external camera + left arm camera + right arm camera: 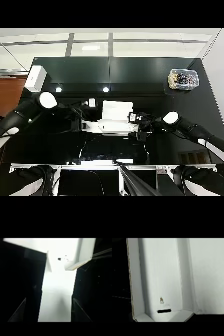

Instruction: Fold the box and place the chain.

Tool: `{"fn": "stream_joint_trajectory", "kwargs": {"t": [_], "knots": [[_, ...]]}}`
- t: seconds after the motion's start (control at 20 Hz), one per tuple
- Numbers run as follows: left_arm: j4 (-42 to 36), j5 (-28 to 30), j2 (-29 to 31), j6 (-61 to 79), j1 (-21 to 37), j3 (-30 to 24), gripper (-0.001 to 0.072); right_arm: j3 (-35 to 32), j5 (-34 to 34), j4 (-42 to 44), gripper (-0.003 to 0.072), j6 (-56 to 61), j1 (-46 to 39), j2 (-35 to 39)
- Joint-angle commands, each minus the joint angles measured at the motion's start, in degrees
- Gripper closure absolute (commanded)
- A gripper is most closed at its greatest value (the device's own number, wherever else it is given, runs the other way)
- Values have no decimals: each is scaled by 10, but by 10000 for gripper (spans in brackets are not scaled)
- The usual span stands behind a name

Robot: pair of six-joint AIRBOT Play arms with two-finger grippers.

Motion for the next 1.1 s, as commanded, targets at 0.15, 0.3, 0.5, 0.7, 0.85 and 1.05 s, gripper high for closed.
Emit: {"fn": "stream_joint_trajectory", "kwargs": {"t": [0.15,0.3,0.5,0.7,0.85,1.05], "knots": [[-69,60,-48,80,-44,-31,20,0,0,0,456,0,0,0],[-149,63,-48,80,-52,-31,29,0,0,0,457,0,0,0],[-150,55,-48,80,-51,-31,315,0,0,0,457,0,0,0],[-150,57,-48,81,-51,-31,476,0,0,0,457,0,0,0],[-158,66,-49,80,-52,-35,484,0,0,0,456,0,0,0],[-199,87,-57,80,-59,-44,484,0,0,0,456,0,0,0]]}}
